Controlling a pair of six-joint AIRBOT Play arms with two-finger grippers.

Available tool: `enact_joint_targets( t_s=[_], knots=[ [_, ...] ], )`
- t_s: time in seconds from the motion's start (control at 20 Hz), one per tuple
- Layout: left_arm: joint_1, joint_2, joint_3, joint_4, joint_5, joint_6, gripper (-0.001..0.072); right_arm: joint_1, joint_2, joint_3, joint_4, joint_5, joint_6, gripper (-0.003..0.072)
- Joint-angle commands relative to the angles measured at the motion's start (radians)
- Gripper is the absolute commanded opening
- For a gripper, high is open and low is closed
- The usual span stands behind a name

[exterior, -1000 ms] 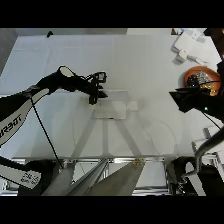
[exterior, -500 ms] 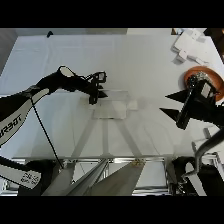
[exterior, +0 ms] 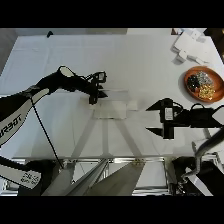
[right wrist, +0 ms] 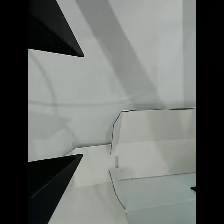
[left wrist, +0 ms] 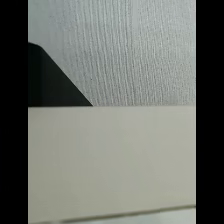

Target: Fold the box and place the chain.

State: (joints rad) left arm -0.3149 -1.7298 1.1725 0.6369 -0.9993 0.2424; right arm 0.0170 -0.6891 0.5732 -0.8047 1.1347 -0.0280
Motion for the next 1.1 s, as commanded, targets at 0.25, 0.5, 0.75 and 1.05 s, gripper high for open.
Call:
enact_joint_targets(
  t_s=[0.25, 0.5, 0.75, 1.05],
  knots=[
    [0.000, 0.000, 0.000, 0.000, 0.000, 0.000, 0.0014, 0.053, -0.029, 0.000, 0.290, -0.051, -0.006, 0.0689],
    [0.000, 0.000, 0.000, 0.000, 0.000, 0.000, 0.0014, 0.026, -0.172, 0.000, 0.308, 0.070, 0.023, 0.0685],
    [0.000, 0.000, 0.000, 0.001, 0.000, 0.000, 0.0014, 0.012, -0.391, 0.000, 0.109, 0.048, 0.032, 0.0684],
    [0.000, 0.000, 0.000, 0.000, 0.000, 0.000, 0.0014, 0.015, -0.422, 0.000, 0.087, -0.261, -0.084, 0.0684]
  ],
)
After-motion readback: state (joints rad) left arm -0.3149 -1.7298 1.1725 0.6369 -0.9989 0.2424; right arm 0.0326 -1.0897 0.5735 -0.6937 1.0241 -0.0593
